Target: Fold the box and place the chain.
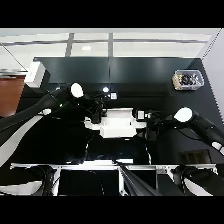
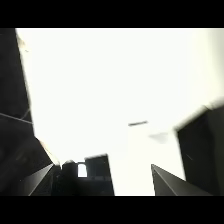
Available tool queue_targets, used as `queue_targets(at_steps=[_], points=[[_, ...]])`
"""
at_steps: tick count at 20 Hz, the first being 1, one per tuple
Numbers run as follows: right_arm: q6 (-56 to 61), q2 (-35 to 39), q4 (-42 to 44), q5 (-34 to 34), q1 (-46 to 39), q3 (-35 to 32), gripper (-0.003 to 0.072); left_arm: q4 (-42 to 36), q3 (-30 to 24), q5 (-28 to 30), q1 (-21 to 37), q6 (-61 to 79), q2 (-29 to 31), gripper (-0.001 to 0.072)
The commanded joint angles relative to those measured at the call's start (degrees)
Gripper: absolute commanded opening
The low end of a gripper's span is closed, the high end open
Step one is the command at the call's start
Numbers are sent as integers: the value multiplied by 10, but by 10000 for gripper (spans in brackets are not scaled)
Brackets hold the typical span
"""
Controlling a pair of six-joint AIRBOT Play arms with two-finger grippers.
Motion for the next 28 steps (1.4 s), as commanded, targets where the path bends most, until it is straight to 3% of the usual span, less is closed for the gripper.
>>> queue_targets(at_steps=[1,7,11,22,28], points=[[-23,-28,6,-8,40,-1,719,-1,0,-1,0,0,0,24],[-23,-27,47,-38,52,13,712,-1,0,-1,0,-1,0,24],[-38,-6,35,-114,49,19,712,-1,0,-1,0,-3,0,24],[-64,5,37,-142,44,19,712,-1,0,-1,0,-2,0,24],[-129,-6,137,-106,2,19,712,-1,0,0,0,-2,0,24]])
